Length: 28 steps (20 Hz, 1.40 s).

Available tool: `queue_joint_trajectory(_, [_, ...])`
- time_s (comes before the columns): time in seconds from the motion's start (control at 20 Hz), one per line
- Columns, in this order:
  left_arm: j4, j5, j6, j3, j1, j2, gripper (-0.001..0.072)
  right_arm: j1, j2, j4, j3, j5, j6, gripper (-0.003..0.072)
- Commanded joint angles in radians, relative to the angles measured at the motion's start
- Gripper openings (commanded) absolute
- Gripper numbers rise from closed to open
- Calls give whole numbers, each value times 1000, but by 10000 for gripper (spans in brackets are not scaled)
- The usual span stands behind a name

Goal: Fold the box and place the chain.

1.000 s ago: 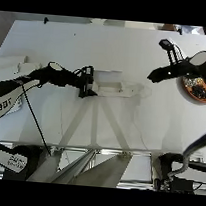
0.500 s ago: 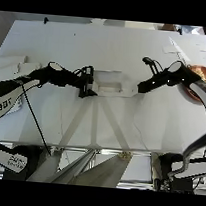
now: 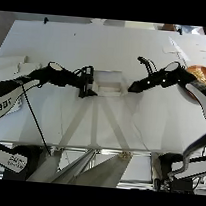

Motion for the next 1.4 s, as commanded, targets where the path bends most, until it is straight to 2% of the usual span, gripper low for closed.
queue_joint_trajectory(0.0, [0, 0, 0, 1, 0, 1, 376, 1, 0, 125, 0, 70, -42, 182])
queue_joint_trajectory(0.2, [0, 0, 0, 1, 0, 1, 376, 1, -1, 192, 0, 74, -42, 198])
queue_joint_trajectory(0.3, [0, 0, 0, 1, 0, 1, 376, 2, -1, 192, 0, 73, -43, 304])
queue_joint_trajectory(0.65, [0, 0, 0, 1, 0, 1, 376, 51, -1, 138, 0, -9, -60, 319])
queue_joint_trajectory(0.75, [0, 0, 0, 1, 0, 1, 376, 68, -1, 131, 0, -25, -61, 373])
queue_joint_trajectory(0.8, [0, 0, 0, 1, 0, 1, 376, 74, 0, 131, 0, -27, -61, 446])
queue_joint_trajectory(0.85, [0, 0, 0, 1, 0, 1, 376, 79, 0, 131, 0, -26, -61, 478])
queue_joint_trajectory(1.0, [0, 0, 0, 1, 0, 1, 376, 84, 0, 131, 0, -31, -60, 478])
queue_joint_trajectory(1.35, [0, 0, 0, 1, 0, 1, 376, 121, 0, 131, 0, -138, -47, 478])
